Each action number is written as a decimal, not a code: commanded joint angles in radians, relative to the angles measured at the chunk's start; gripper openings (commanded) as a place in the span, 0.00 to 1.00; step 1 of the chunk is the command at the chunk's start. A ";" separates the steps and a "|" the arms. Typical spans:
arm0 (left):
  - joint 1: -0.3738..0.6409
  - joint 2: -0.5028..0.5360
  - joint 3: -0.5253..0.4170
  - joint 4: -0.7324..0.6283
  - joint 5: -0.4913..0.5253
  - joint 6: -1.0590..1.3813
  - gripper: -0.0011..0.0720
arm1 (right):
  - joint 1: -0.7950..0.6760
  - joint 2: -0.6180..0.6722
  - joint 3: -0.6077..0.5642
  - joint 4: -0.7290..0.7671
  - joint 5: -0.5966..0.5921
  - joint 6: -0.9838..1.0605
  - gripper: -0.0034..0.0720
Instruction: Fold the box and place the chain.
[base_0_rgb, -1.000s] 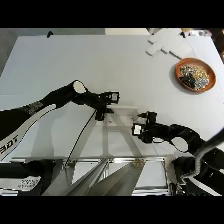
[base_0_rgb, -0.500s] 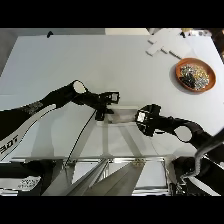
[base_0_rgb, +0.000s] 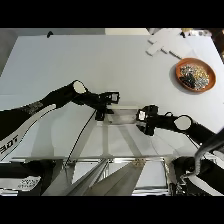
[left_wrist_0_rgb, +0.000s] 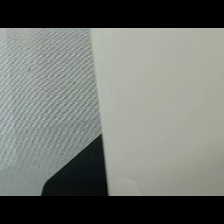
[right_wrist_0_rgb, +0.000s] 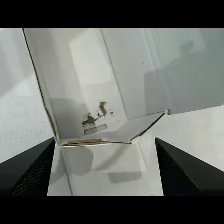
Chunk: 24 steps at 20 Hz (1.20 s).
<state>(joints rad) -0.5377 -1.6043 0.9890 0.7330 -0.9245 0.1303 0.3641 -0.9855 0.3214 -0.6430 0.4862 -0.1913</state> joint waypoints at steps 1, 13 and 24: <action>0.000 0.000 0.000 0.000 0.000 0.000 0.03 | -0.079 -0.048 0.018 0.164 0.109 -0.209 0.96; 0.000 0.000 0.000 0.000 0.000 0.000 0.03 | -0.185 -0.259 0.177 0.223 0.363 -0.274 0.96; 0.000 0.000 0.000 0.000 0.000 0.000 0.03 | -0.184 -0.305 0.177 0.232 0.381 -0.368 0.93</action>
<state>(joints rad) -0.5373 -1.6047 0.9890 0.7338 -0.9245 0.1307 0.1802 -1.2835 0.4984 -0.4107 0.8551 -0.5510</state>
